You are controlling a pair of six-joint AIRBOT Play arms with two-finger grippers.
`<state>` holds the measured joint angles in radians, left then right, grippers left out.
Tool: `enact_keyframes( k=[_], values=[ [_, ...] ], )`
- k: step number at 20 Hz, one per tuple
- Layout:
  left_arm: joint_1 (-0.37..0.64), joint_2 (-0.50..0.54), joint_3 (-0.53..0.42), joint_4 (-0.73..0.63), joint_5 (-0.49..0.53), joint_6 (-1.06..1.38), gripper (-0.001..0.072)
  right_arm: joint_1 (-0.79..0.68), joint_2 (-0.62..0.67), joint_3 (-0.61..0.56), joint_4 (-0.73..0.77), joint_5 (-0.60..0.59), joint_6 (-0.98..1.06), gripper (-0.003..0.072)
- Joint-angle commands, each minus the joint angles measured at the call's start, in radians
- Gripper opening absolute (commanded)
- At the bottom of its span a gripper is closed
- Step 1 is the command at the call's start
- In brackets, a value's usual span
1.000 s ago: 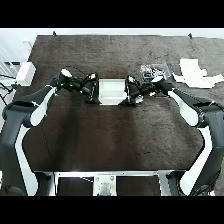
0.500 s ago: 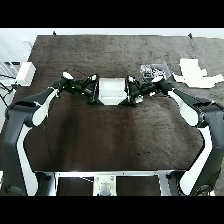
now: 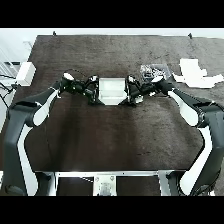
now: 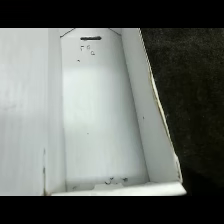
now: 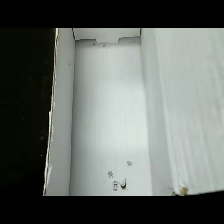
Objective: Fold the box and place the chain.
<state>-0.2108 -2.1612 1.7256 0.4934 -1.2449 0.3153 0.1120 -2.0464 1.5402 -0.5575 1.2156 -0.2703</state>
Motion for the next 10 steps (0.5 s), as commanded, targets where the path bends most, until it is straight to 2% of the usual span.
enact_keyframes(
  k=[1,2,8,9,10],
  values=[
    [0.000,-0.001,0.000,0.000,-0.001,0.000,0.0720,0.000,0.000,0.000,0.000,0.001,0.000,0.0585],
    [0.000,-0.001,0.000,0.000,-0.001,0.000,0.0700,0.000,0.000,0.000,0.000,0.001,0.000,0.0584],
    [0.000,-0.002,0.000,0.001,-0.010,-0.004,0.0700,0.000,0.000,0.000,0.000,0.001,0.000,0.0585],
    [0.000,-0.002,0.000,0.002,-0.013,-0.004,0.0553,0.000,0.000,0.000,0.000,0.001,0.000,0.0585],
    [0.000,-0.002,0.000,0.002,-0.015,-0.003,0.0461,0.000,0.000,0.000,0.000,0.001,0.000,0.0585]
  ],
)
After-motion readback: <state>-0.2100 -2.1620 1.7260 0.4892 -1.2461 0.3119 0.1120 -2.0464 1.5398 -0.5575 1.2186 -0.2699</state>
